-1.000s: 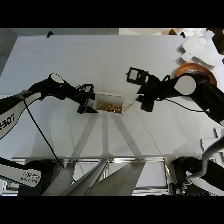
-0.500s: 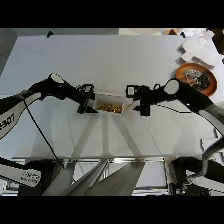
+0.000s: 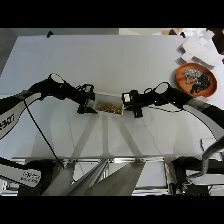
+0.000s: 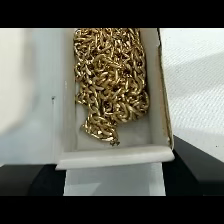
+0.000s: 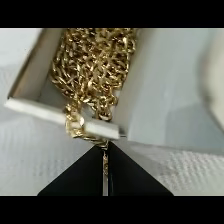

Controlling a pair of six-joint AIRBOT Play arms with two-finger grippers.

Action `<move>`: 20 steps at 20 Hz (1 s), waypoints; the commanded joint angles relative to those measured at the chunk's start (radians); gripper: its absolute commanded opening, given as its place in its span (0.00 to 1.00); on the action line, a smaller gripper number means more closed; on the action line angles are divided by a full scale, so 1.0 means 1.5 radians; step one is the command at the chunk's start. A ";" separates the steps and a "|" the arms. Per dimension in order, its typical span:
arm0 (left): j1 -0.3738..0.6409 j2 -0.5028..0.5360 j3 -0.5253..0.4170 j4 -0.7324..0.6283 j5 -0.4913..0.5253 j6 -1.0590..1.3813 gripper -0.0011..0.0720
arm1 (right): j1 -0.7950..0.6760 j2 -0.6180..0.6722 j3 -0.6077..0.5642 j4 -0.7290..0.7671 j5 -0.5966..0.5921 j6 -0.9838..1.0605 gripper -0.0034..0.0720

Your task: Fold the box and place the chain.

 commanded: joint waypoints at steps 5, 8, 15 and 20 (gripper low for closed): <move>0.000 -0.001 0.000 -0.002 0.005 0.000 0.30 | 0.001 -0.010 0.000 -0.001 -0.011 -0.027 0.06; 0.000 -0.001 0.000 -0.002 0.005 0.000 0.30 | 0.001 0.003 0.000 -0.011 -0.053 0.057 0.06; 0.000 -0.001 0.000 -0.002 0.005 0.000 0.30 | 0.001 0.130 0.000 -0.271 -0.005 0.293 0.05; 0.000 -0.001 0.000 -0.002 0.005 0.000 0.30 | 0.001 0.241 0.000 -0.197 0.040 0.331 0.06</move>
